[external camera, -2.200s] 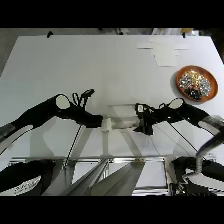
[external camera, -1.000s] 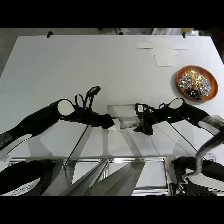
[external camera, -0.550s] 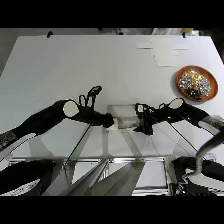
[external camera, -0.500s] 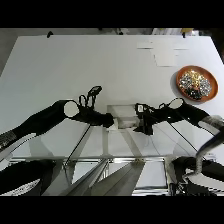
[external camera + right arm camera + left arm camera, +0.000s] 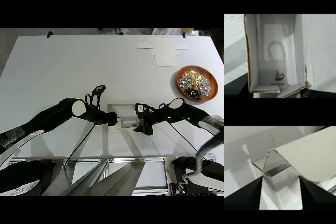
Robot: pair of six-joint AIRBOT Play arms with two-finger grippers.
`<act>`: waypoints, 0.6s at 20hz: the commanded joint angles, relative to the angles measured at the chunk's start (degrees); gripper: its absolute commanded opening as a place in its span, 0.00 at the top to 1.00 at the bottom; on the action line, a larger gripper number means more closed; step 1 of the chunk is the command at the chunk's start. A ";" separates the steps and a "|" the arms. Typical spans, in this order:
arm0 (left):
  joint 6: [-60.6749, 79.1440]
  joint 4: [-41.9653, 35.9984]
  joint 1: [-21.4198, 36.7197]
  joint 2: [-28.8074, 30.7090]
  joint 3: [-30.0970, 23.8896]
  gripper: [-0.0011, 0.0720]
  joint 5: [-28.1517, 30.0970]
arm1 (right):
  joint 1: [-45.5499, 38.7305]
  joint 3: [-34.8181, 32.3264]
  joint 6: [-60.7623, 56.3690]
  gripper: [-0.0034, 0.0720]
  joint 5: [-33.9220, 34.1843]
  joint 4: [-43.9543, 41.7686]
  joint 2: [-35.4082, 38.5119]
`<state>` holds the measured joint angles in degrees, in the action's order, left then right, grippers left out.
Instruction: Fold the box and place the chain.
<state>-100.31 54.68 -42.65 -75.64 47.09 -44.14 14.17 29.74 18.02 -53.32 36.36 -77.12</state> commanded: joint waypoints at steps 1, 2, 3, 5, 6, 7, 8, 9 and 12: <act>-4.55 2.86 -0.74 -0.81 1.60 0.31 -0.48 | -0.02 0.07 0.04 0.43 0.00 0.02 0.04; -6.01 4.11 -1.03 -0.83 1.64 0.32 -0.76 | -0.02 0.07 0.04 0.43 -0.02 0.02 0.04; -7.61 5.31 -1.36 -0.85 1.64 0.32 -1.09 | -0.02 0.07 0.04 0.43 -0.02 0.02 0.04; -11.26 7.72 -2.10 -0.87 1.68 0.33 -1.75 | -0.02 0.07 0.04 0.43 -0.02 0.04 0.04; -12.52 8.44 -2.19 -0.90 1.68 0.36 -2.34 | -0.02 0.07 0.04 0.43 -0.02 0.02 0.04; -13.64 9.60 -2.36 -0.90 1.79 0.39 -3.23 | -0.02 0.07 0.04 0.43 -0.02 0.02 0.04; -15.26 11.10 -2.45 -0.90 2.14 0.39 -4.94 | -0.02 0.07 0.04 0.43 -0.02 0.02 0.04; -16.52 12.52 -2.47 -0.90 2.73 0.39 -6.97 | -0.02 0.07 0.04 0.43 -0.02 0.02 0.04; -18.56 14.78 -2.47 -0.90 4.79 0.39 -10.88 | -0.02 0.07 0.04 0.43 -0.02 0.02 0.04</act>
<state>-115.63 66.04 -44.99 -76.51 50.41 -50.39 14.17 29.74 18.20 -53.32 36.45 -77.12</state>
